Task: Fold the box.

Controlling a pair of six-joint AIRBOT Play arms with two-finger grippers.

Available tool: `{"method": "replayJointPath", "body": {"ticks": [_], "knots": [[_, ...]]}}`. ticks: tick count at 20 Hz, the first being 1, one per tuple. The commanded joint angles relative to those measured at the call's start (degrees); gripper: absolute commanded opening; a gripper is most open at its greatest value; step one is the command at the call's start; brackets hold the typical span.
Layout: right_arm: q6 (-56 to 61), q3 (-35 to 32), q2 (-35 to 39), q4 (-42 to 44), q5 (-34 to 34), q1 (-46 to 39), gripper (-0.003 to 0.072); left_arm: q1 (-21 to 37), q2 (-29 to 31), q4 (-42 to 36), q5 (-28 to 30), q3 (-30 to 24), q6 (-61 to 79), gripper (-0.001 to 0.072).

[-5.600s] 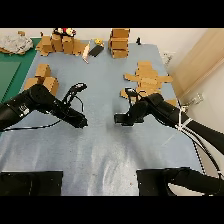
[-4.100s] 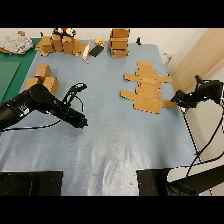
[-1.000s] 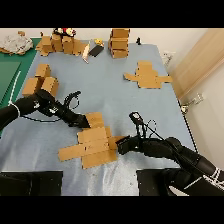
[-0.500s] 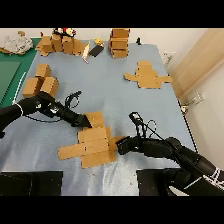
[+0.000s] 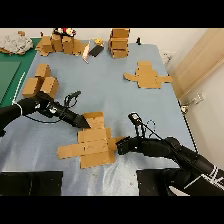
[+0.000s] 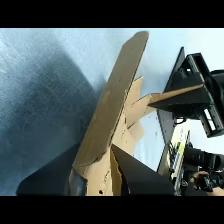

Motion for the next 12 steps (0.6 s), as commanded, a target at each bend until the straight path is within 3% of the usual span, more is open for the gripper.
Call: {"method": "replayJointPath", "body": {"ticks": [1, 9, 10, 11, 12], "knots": [[-0.1, 0.0, -0.2, 0.0, 0.0, 0.1, 0.0003, 0.1, -1.5, -0.9, -1.7, 0.0, 1.4, 0.0281], [-0.1, 0.0, -0.2, 0.0, -0.2, 0.1, 0.0003, 0.2, -1.7, -3.7, -1.2, 0.0, 4.1, 0.028], [-0.1, 0.0, -0.2, 0.0, -0.2, 0.1, 0.0003, 0.2, -1.7, -3.8, -1.1, 0.0, 4.1, 0.0227], [-0.1, 0.0, -0.2, 0.0, -0.2, 0.1, 0.0003, 0.2, -1.7, -4.0, -1.0, 0.0, 5.0, 0.0013], [-0.1, 0.0, -0.2, 0.0, -0.2, 0.1, 0.0003, 0.1, -1.7, -4.0, -1.2, 0.0, 5.8, 0.0013]]}}
